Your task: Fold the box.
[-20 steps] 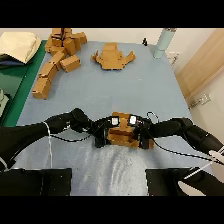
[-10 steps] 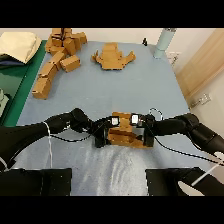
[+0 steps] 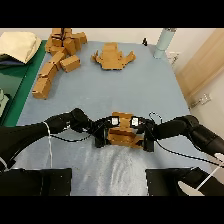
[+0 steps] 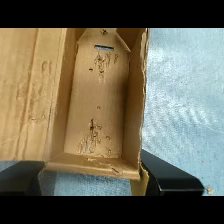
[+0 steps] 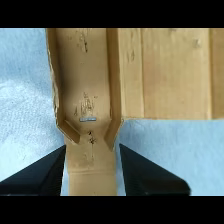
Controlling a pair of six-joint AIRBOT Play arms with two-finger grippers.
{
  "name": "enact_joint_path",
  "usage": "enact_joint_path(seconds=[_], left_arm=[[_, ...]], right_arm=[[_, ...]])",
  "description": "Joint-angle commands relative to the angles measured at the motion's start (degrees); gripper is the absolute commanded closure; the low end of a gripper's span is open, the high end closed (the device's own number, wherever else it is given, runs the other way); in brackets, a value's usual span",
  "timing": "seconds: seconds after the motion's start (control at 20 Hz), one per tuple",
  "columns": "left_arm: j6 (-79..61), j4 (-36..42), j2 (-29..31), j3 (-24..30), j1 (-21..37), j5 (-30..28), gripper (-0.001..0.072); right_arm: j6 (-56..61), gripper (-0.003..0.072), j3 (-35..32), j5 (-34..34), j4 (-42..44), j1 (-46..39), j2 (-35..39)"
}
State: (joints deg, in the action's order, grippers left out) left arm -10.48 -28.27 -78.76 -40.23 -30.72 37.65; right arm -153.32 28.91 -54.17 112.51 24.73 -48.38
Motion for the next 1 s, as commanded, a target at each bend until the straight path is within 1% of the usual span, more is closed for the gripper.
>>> enact_joint_path(seconds=[0.0,0.05,0.15,0.2,0.3,0.7,0.95], left_arm=[[0.0,0.0,0.0,-0.1,0.0,0.0,0.0113],[0.0,0.0,0.0,-0.1,0.0,0.0,0.0112],[0.0,0.0,0.0,-0.1,0.0,0.0,0.0112],[0.0,0.0,0.0,-0.1,0.0,0.0,0.0113],[0.0,0.0,0.0,-0.1,0.0,0.0,0.0113],[0.0,0.0,0.0,-0.1,0.0,0.0,0.0113],[0.0,0.0,0.0,-0.1,0.0,0.0,0.0112]], right_arm=[[-3.9,0.0171,-0.2,1.7,3.5,0.0,-2.1],[-4.9,0.0188,-0.2,1.8,4.4,0.0,-2.4],[-6.6,0.0332,-0.2,2.4,5.3,0.0,-2.8],[-6.8,0.0357,-0.2,2.8,5.8,0.0,-2.8],[-6.8,0.0461,-0.2,2.8,6.3,0.0,-2.8],[-6.9,0.0466,-0.2,7.1,6.5,0.0,-4.5],[-8.4,0.0466,-0.2,8.3,6.5,0.0,-4.5]])
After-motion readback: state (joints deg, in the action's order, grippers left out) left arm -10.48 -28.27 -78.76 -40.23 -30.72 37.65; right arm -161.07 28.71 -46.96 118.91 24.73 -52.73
